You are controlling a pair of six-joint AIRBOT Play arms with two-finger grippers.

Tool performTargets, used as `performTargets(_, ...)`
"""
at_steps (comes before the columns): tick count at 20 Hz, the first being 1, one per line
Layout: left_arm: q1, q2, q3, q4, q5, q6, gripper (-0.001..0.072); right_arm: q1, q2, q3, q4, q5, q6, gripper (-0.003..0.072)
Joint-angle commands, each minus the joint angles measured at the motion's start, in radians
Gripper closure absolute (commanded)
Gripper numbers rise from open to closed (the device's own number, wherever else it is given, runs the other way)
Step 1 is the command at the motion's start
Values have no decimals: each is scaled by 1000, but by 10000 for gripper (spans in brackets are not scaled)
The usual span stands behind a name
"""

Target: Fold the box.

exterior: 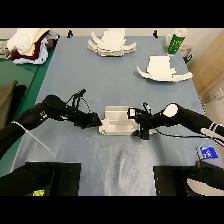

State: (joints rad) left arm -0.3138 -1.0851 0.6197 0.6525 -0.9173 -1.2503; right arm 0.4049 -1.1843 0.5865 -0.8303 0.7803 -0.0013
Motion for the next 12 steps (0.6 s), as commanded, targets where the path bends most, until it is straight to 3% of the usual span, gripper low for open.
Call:
performTargets(1, -19, -21, 10, -91, -5, 4, 282, 0, 0, 0, 0, 1, 0, 160)
performTargets(6, -124, -74, 16, -103, 8, 23, 282, 0, 0, 0, 0, 0, 0, 159)
performTargets(12, -247, -73, 141, 294, 38, -373, 284, 0, 0, 0, 0, 0, 0, 160)
